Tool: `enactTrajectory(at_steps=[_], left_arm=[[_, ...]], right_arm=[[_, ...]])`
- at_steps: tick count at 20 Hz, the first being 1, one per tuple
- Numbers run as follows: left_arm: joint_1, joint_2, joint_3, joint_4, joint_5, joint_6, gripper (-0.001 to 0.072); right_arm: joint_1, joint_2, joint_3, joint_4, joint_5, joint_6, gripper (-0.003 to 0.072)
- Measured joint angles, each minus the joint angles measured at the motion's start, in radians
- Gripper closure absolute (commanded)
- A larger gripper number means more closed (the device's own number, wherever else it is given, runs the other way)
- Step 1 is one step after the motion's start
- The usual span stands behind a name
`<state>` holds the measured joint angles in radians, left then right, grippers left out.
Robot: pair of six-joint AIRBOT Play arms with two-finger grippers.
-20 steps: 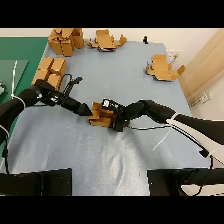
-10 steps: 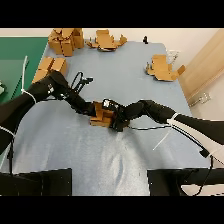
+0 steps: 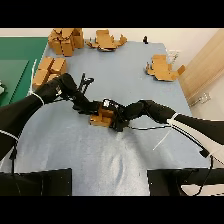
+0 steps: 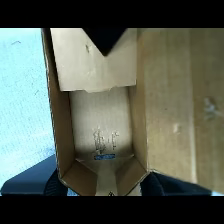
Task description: Fold the box.
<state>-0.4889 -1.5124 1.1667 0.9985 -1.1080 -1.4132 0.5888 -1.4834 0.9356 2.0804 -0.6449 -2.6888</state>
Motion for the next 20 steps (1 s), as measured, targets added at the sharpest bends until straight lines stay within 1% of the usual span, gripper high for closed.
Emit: enactTrajectory(at_steps=[3,8,12,13,14,15,20], left_arm=[[-0.065,0.002,0.001,0.099,0.032,-0.074,0.0285],[-0.195,0.001,0.001,0.339,0.070,-0.270,0.0285],[-0.258,-0.009,0.000,0.452,0.083,-0.391,0.0287],[-0.265,-0.014,-0.001,0.470,0.087,-0.412,0.0382],[-0.270,-0.014,0.000,0.487,0.084,-0.428,0.0707],[-0.272,-0.015,0.000,0.505,0.081,-0.444,0.0693],[-0.290,-0.015,0.012,0.541,0.069,-0.476,0.0696]], right_arm=[[0.000,0.000,0.000,0.000,0.000,0.000,0.0678],[0.000,0.000,0.000,0.000,0.000,0.000,0.0679],[0.000,0.000,0.000,0.002,0.000,0.000,0.0678],[0.000,0.000,0.000,0.000,0.000,0.000,0.0678],[0.000,0.000,0.000,0.002,0.001,0.000,0.0678],[0.000,0.000,0.000,0.002,0.000,0.001,0.0678],[0.000,0.000,-0.001,0.005,0.000,0.003,0.0679]])
